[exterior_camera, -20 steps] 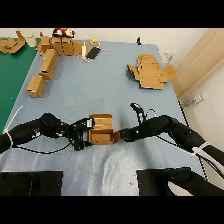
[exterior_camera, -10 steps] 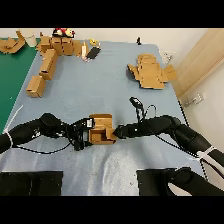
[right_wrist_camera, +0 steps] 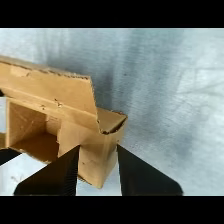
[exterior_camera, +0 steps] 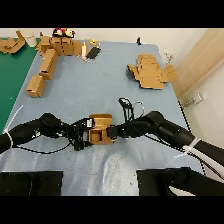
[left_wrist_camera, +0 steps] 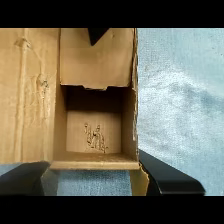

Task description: Fold the box.

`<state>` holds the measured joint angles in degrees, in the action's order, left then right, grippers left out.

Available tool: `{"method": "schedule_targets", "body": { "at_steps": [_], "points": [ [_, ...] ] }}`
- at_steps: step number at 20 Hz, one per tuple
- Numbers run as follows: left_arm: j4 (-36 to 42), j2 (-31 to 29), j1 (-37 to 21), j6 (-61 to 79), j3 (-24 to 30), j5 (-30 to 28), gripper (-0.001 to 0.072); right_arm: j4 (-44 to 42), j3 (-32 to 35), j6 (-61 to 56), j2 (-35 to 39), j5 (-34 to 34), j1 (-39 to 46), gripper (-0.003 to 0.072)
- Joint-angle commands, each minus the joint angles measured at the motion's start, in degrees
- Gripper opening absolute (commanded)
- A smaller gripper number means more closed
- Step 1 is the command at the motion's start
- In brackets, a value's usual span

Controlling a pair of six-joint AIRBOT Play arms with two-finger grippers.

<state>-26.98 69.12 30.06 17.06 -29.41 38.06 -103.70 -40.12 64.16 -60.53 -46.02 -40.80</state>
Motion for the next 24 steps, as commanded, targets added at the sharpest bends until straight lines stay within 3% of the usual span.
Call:
{"method": "schedule_targets", "body": {
  "at_steps": [1,7,11,17,18,20,24],
  "points": [
    [0.0,-0.1,0.0,0.0,0.0,0.0,0.0507,18.0,-7.7,-20.5,-4.9,-11.3,-6.4,0.0377],
    [0.0,-0.1,0.0,0.0,0.0,0.0,0.0507,21.0,-18.5,-27.2,-15.8,-24.8,-11.8,0.0377],
    [0.0,-0.1,0.0,0.0,-0.1,0.0,0.0507,19.7,-22.4,-28.4,-20.9,-26.3,-12.5,0.0378],
    [0.0,-0.1,0.0,0.0,0.0,0.0,0.0507,18.9,-22.9,-28.4,-24.0,-30.1,-12.4,0.0370],
    [0.0,-0.1,0.0,0.0,0.0,0.0,0.0507,19.3,-22.9,-28.4,-24.1,-31.3,-12.4,0.0349],
    [0.0,-0.1,0.0,0.0,-0.1,0.0,0.0507,19.5,-22.9,-28.4,-24.3,-31.8,-12.4,0.0206],
    [0.0,-0.1,0.0,0.0,-0.1,0.0,0.0506,19.4,-22.9,-28.3,-24.5,-31.4,-12.4,0.0080]
  ]
}}
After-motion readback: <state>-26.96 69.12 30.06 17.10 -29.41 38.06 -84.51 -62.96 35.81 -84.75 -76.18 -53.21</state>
